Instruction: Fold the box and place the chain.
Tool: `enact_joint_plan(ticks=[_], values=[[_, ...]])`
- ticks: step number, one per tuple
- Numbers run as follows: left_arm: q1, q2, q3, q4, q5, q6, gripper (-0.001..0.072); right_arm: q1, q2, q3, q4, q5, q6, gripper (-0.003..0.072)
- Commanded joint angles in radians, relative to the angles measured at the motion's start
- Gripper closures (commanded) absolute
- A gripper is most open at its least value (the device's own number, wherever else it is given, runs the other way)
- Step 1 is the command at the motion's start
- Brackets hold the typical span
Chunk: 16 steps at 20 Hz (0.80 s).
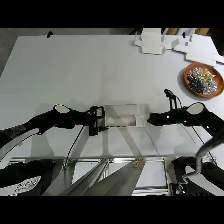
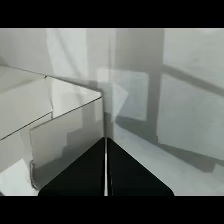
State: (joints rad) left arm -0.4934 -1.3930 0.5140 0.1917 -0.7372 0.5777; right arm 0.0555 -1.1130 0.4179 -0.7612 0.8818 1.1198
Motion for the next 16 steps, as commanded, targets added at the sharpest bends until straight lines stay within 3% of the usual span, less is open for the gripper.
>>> enact_joint_plan(ticks=[1, 8, 16], values=[[0.0, 0.0, 0.001, 0.0, 0.0, 0.0, 0.0438, 0.055, -0.053, 0.0, 0.065, -0.035, -0.002, 0.0673], [0.0, 0.0, 0.001, 0.0, 0.0, 0.0, 0.0438, 0.053, -0.013, 0.0, 0.057, -0.003, -0.044, 0.0673], [0.0, 0.0, 0.001, 0.0, 0.0, 0.0, 0.0438, -0.051, 0.023, 0.0, 0.047, -0.002, -0.044, 0.0673]])
